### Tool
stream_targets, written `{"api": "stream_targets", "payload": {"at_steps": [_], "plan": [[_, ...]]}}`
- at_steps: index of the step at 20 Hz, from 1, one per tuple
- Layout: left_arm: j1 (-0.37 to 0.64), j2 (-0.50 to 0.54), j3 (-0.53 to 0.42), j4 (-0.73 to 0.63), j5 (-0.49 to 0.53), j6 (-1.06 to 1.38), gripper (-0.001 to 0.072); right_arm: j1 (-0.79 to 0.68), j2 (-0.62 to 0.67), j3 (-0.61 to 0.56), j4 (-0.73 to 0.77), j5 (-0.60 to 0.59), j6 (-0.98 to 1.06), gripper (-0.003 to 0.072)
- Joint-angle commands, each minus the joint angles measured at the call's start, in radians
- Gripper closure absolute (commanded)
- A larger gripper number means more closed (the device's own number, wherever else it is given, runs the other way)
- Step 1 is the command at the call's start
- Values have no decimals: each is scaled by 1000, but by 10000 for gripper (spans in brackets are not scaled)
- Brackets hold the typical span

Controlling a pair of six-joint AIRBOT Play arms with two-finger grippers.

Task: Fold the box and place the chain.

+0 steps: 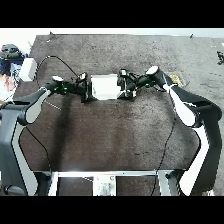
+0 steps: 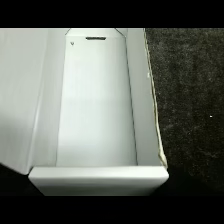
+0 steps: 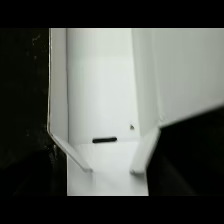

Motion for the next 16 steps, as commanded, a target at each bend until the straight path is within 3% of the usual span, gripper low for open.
{"api": "stream_targets", "payload": {"at_steps": [1,5,6,8,10,16], "plan": [[0,0,0,2,-1,0,492,-39,59,0,-35,38,67,-34],[0,0,0,2,-1,0,492,-71,133,0,8,46,178,-27],[0,0,0,2,0,0,492,-69,140,0,50,53,194,6],[0,0,0,2,0,0,492,-55,139,0,147,80,193,661],[0,0,0,2,1,0,492,-23,130,0,178,40,192,675],[0,0,0,3,1,0,492,34,89,0,179,-224,181,675]]}}
